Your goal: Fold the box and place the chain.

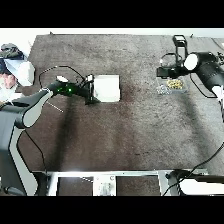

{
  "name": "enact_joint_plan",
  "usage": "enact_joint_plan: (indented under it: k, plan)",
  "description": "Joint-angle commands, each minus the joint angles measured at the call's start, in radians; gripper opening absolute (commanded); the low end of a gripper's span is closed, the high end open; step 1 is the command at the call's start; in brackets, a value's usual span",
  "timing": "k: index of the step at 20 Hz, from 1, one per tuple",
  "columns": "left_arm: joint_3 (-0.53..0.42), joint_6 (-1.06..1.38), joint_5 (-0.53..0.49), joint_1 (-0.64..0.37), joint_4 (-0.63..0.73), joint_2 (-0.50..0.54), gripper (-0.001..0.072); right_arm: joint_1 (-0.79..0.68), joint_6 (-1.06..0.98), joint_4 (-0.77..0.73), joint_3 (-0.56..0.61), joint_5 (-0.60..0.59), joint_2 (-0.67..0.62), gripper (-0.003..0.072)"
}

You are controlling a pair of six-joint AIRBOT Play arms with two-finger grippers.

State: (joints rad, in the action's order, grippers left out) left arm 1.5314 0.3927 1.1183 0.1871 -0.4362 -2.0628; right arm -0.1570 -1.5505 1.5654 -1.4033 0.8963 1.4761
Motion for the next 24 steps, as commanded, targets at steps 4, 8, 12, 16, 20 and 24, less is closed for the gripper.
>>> enact_joint_plan:
  k: [4,8,12,16,20,24]
  plan:
    - [0.0,0.0,0.0,0.0,0.0,-0.001,0.0353,-0.146,0.161,-0.138,-0.048,0.063,0.132,0.0273]
    - [0.0,0.0,0.0,0.0,0.0,-0.001,0.0352,-0.146,0.169,-0.141,-0.189,0.153,0.266,0.0273]
    - [0.0,0.0,0.0,0.0,0.0,-0.001,0.0352,-0.145,0.178,-0.146,-0.251,0.218,0.343,0.0273]
    - [0.0,0.0,0.0,0.0,0.0,-0.001,0.0352,-0.143,0.19,-0.16,-0.251,0.226,0.367,0.0273]
    - [0.0,0.0,0.0,0.0,0.0,-0.001,0.0352,-0.142,0.19,-0.16,-0.251,0.248,0.392,0.0272]
    - [0.0,0.0,0.0,0.0,0.0,-0.001,0.0352,-0.137,0.198,-0.153,-0.251,0.249,0.398,0.0164]
